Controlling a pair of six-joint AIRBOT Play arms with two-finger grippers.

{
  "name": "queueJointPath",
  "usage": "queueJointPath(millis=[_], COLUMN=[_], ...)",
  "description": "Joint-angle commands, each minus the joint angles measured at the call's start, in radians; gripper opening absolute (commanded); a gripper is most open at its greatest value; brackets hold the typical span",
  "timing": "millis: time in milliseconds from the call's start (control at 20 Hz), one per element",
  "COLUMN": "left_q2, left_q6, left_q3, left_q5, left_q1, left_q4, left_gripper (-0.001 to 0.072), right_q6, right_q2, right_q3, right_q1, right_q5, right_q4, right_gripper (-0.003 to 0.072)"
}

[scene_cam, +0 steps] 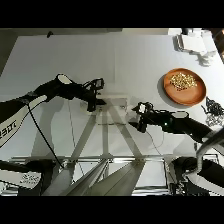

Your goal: Fold the box and place the chain.

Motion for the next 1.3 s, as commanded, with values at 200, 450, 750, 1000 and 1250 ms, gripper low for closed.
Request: queueJointPath(millis=[200, 450, 750, 1000, 1250], left_q2=[-0.001, -0.001, -0.001, -0.001, -0.001], left_q6=[0.000, 0.000, 0.000, 0.000, 0.000], left_q3=[0.001, 0.001, 0.001, 0.001, 0.001], left_q5=[0.000, 0.000, 0.000, 0.001, 0.000], left_q1=[0.000, 0.000, 0.000, 0.000, 0.000], left_q4=[0.000, 0.000, 0.000, 0.000, 0.000], left_gripper=[0.0007, 0.0007, 0.0007, 0.0007, 0.0007], right_q6=[-0.069, -0.070, -0.069, -0.056, 0.200], right_q2=[-0.053, -0.053, -0.054, -0.082, -0.186], right_q3=[0.005, 0.036, 0.099, 0.135, 0.275], right_q1=[0.000, 0.000, 0.000, 0.000, 0.000], right_q5=[0.008, 0.007, 0.007, 0.039, 0.061], right_q4=[0.046, 0.127, 0.126, 0.077, -0.202], right_gripper=[0.0704, 0.0704, 0.0689, 0.0652, 0.0663])
